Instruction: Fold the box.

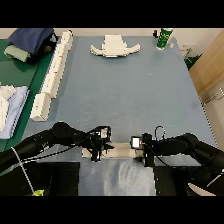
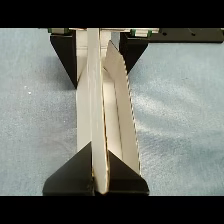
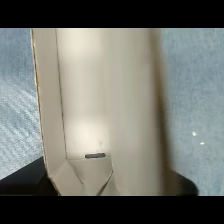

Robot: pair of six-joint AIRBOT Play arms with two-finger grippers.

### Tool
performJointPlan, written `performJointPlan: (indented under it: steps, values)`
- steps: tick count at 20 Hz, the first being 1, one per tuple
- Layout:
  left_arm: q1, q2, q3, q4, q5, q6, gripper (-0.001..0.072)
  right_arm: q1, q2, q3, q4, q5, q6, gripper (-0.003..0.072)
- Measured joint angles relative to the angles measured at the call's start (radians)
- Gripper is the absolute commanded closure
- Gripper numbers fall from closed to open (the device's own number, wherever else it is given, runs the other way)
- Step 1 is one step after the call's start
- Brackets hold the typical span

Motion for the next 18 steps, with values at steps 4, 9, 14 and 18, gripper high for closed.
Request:
performJointPlan:
  steps: [4,9,14,18]
  values:
    - [0.0,0.0,0.0,-0.002,0.0,0.0,0.0695,0.0,0.0,0.0,0.0,0.0,0.0,0.0259]
    - [0.0,0.0,0.0,-0.003,0.003,0.0,0.0695,0.0,0.0,0.0,0.0,-0.001,0.0,0.0259]
    - [0.0,0.0,0.0,-0.003,0.007,0.0,0.0607,0.0,0.0,0.0,0.0,-0.002,0.0,0.0259]
    - [0.0,0.011,0.0,-0.006,0.034,-0.033,0.0219,0.0,0.0,0.0,0.0,-0.005,0.0,0.0259]
